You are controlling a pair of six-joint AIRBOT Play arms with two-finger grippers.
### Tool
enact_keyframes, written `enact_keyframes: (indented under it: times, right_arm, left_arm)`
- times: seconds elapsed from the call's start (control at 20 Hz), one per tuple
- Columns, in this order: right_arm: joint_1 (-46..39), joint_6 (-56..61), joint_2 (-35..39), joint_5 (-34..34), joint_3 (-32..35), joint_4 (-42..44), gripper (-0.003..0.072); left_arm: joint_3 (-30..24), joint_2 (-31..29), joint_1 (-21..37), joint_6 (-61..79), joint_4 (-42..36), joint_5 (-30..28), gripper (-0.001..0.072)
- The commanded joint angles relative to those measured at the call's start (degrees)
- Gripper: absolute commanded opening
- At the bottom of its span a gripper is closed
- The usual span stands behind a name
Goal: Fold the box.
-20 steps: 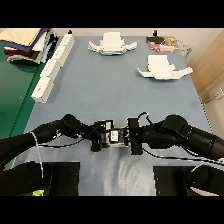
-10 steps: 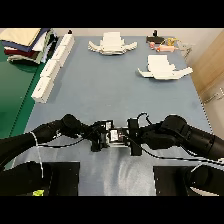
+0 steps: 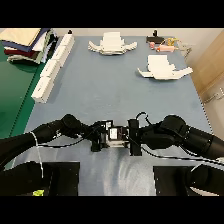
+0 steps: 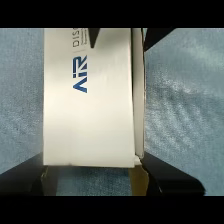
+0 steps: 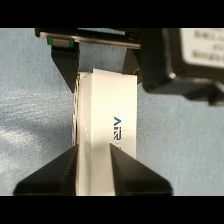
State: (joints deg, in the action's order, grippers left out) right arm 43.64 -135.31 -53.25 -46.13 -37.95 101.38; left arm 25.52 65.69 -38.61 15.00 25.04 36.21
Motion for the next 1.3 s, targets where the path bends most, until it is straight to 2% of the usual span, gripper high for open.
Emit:
enact_keyframes:
  times: [0.0,0.2,0.25,0.3,0.45,0.7,0.9,1.05,1.25]
  right_arm:
    - [0.0,1.1,1.2,0.3,-0.1,0.0,0.0353]
    - [-0.1,10.2,4.2,0.0,-0.2,-0.1,0.0342]
    - [-0.1,16.9,4.9,-0.1,-0.2,-0.2,0.0149]
    - [-0.1,22.6,5.3,0.3,0.0,-0.1,0.0003]
    - [-0.1,31.5,6.5,4.7,2.1,1.5,0.0002]
    - [0.0,44.9,10.3,22.5,12.1,3.7,0.0002]
    - [0.0,46.0,15.0,35.8,21.0,13.5,0.0001]
    - [0.1,46.0,15.8,38.0,24.8,15.6,0.0002]
    - [3.3,46.0,15.8,38.4,25.9,15.6,0.0002]
  left_arm:
    - [0.0,0.0,0.0,0.0,0.0,-0.1,0.0525]
    - [0.0,0.0,0.0,0.0,0.0,-0.1,0.0525]
    - [0.0,0.0,0.0,0.0,0.0,-0.1,0.0525]
    - [0.0,0.0,0.0,0.0,0.0,-0.1,0.0525]
    - [0.0,0.0,0.0,0.0,0.0,-0.1,0.0525]
    - [0.0,0.0,0.0,0.0,0.0,-0.1,0.0525]
    - [0.0,0.0,0.0,0.0,0.0,-0.1,0.0525]
    - [0.0,0.0,0.0,0.0,0.0,-0.1,0.0525]
    - [0.0,0.0,0.0,0.0,0.0,-0.1,0.0525]
